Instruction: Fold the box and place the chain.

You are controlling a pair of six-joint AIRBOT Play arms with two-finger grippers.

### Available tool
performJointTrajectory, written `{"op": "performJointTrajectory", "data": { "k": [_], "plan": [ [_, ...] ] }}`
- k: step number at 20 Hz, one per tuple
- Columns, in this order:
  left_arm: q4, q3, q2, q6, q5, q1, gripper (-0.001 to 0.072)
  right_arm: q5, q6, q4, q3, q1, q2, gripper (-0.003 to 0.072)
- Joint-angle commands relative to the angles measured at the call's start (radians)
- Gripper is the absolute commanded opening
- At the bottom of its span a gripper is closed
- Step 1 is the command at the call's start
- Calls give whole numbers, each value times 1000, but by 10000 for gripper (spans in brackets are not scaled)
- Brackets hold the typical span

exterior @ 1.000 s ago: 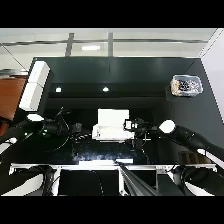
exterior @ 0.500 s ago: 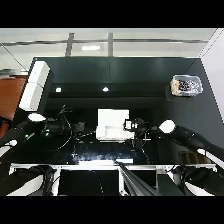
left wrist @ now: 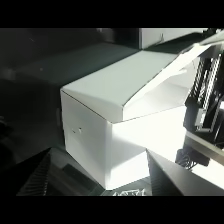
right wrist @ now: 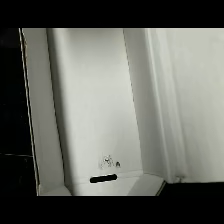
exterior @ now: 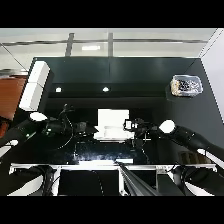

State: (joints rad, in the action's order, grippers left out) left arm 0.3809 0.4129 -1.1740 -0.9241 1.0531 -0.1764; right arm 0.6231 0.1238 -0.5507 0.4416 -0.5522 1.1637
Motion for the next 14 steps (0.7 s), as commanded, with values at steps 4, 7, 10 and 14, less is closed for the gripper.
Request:
{"op": "performJointTrajectory", "data": {
  "k": [4, 7, 10, 14],
  "plan": [
    [19, 11, 1, -64, -79, -96, 664, 0, 0, 0, 0, -1, 0, 391],
    [135, 60, 1, -161, -131, -158, 609, 0, 0, 0, 0, 0, 0, 391],
    [257, 112, 1, -290, -157, -221, 608, 0, 0, 0, 0, 0, 1, 392],
    [431, 178, 1, -491, -159, -290, 609, 0, 0, 0, 0, 0, 1, 391]
  ]
}}
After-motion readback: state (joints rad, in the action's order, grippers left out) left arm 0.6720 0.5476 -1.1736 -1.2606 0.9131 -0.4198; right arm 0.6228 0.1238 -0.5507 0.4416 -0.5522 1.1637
